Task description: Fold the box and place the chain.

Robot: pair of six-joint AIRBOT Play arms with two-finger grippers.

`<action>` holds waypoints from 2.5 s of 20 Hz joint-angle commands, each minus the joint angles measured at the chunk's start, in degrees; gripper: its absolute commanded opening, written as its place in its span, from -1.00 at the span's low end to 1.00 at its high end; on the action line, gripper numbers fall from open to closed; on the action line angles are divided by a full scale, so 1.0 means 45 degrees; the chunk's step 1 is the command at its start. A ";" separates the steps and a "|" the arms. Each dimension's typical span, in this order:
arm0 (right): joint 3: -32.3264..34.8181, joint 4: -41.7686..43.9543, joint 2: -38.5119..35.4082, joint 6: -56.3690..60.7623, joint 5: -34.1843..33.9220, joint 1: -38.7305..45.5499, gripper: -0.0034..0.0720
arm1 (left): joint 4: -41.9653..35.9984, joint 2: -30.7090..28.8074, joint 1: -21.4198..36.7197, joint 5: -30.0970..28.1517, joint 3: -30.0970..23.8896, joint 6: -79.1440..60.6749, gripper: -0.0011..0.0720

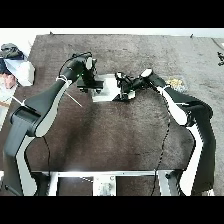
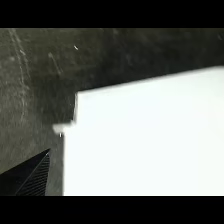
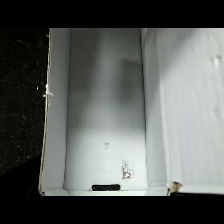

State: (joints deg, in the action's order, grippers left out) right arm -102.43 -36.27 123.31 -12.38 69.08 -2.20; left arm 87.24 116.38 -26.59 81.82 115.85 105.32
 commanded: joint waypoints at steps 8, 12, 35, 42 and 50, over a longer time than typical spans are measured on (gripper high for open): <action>-0.0010 0.0015 -0.0005 0.0005 -0.0010 -0.0015 0.22 | 0.0826 -0.2171 0.0291 -0.0525 -0.0515 -0.2608 0.73; -0.0010 0.0010 -0.0005 0.0005 -0.0010 -0.0015 0.22 | -0.0835 -0.3653 0.1175 -0.2905 -0.3075 -0.4551 0.73; -0.0010 0.0010 -0.0005 0.0005 -0.0010 -0.0024 0.22 | -1.3571 -0.1438 0.5416 -0.3181 -0.6033 -2.3775 0.67; -0.0010 0.0010 -0.0005 0.0005 -0.0015 -0.0024 0.22 | -1.3712 -0.0180 0.5911 -0.1292 -0.5518 -2.8220 1.00; -0.0010 0.0015 -0.0005 0.0005 -0.0010 -0.0024 0.22 | -1.3430 0.0525 0.5314 -0.1156 -0.5620 -2.9206 1.00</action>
State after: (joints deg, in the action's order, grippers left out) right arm -102.43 -36.23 123.31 -12.36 68.99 -2.26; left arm 26.63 117.71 -1.83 75.53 90.59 -23.20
